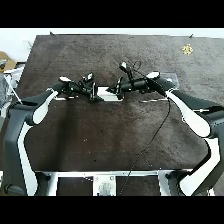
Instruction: Fold the box and place the chain.
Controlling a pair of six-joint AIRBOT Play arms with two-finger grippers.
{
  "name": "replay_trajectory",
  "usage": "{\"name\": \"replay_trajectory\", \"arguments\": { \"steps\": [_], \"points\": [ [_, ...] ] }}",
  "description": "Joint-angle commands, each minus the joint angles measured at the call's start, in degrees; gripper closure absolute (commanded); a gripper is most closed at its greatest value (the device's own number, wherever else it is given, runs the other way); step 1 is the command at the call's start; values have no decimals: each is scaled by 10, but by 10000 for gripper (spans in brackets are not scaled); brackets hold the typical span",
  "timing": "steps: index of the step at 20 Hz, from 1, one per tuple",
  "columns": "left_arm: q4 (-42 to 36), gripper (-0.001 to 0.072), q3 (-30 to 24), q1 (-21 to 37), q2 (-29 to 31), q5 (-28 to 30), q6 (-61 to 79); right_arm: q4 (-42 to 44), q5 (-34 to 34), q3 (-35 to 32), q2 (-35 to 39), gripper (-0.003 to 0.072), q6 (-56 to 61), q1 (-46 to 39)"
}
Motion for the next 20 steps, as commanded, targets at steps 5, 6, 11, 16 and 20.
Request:
{"name": "replay_trajectory", "arguments": {
  "steps": [5,6,11,16,20],
  "points": [
    [0,435,0,0,0,0,1,-108,-35,6,-17,685,69,5],
    [0,435,0,0,0,0,1,-119,-40,6,-17,685,75,5],
    [0,435,0,0,0,0,1,-185,-68,9,-17,685,107,5],
    [0,435,0,0,0,0,1,-162,-71,14,-9,685,101,3],
    [0,435,0,0,0,0,1,-28,-73,13,65,686,48,1]
  ]
}}
